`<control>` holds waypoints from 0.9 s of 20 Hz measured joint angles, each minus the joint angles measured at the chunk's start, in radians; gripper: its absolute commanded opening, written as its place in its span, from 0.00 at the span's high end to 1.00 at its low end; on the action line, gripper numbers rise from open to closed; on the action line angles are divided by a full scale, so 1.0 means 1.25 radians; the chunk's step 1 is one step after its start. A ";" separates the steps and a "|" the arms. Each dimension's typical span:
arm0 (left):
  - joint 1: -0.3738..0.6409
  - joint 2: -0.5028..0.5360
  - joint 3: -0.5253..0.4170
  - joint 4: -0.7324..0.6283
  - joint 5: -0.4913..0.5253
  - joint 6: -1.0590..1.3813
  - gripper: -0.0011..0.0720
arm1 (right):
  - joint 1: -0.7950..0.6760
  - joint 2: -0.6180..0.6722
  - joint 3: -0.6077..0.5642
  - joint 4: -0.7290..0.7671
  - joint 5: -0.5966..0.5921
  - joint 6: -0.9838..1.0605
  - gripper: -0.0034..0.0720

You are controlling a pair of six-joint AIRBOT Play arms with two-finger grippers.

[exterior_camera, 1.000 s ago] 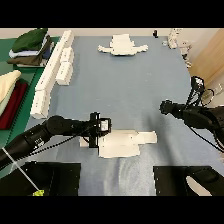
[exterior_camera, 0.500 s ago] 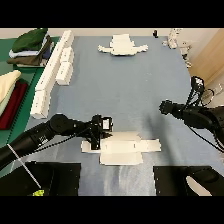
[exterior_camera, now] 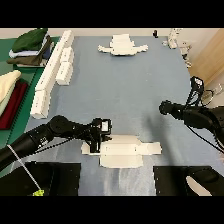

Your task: Fold the box.

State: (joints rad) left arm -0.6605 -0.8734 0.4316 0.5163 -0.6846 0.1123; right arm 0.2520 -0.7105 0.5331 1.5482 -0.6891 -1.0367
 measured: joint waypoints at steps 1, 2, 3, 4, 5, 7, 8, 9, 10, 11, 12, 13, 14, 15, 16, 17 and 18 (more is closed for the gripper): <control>0.000 0.000 -0.001 0.000 -0.006 0.000 0.97 | 0.000 0.000 0.000 0.000 0.000 0.000 0.37; 0.000 0.000 -0.002 0.001 -0.013 0.000 0.97 | 0.002 0.000 0.000 0.001 -0.001 0.000 0.37; 0.000 0.000 -0.002 0.001 -0.017 0.000 0.97 | 0.003 0.000 0.000 0.004 -0.001 0.000 0.37; 0.000 0.000 -0.002 0.002 -0.019 0.000 0.97 | 0.003 0.000 0.000 0.007 -0.002 0.000 0.42; 0.000 0.000 -0.002 0.002 -0.022 0.000 0.97 | 0.003 0.000 0.000 0.013 -0.003 -0.001 0.73; 0.000 0.000 -0.002 0.004 -0.026 0.000 0.97 | 0.005 0.002 0.000 0.042 -0.014 -0.014 0.95; 0.000 0.000 -0.002 0.004 -0.026 0.000 0.97 | 0.007 0.003 0.000 0.065 -0.026 -0.031 0.95; 0.000 0.000 -0.002 0.004 -0.027 0.000 0.97 | 0.011 0.006 0.000 0.089 -0.040 -0.049 0.95; 0.000 0.000 -0.002 0.005 -0.027 0.000 0.97 | 0.017 0.011 0.000 0.115 -0.059 -0.067 0.95; 0.000 0.000 -0.002 0.005 -0.027 0.000 0.97 | 0.027 0.018 0.000 0.137 -0.078 -0.081 0.95; 0.000 0.000 -0.002 0.005 -0.027 0.000 0.97 | 0.044 0.029 0.000 0.155 -0.101 -0.093 0.95; 0.000 0.000 -0.002 0.005 -0.027 0.000 0.97 | 0.064 0.043 0.000 0.168 -0.124 -0.100 0.95; 0.000 0.000 -0.002 0.005 -0.027 0.000 0.97 | 0.089 0.061 0.000 0.178 -0.150 -0.101 0.95; 0.000 0.000 -0.002 0.005 -0.027 0.000 0.97 | 0.120 0.081 0.000 0.186 -0.179 -0.097 0.95; 0.000 0.000 -0.002 0.005 -0.027 0.000 0.97 | 0.153 0.101 0.000 0.192 -0.207 -0.083 0.95; 0.000 0.000 -0.002 0.005 -0.027 0.000 0.97 | 0.191 0.123 -0.001 0.193 -0.235 -0.060 0.95; 0.000 0.000 -0.002 0.005 -0.027 0.000 0.97 | 0.238 0.146 -0.002 0.193 -0.266 -0.027 0.95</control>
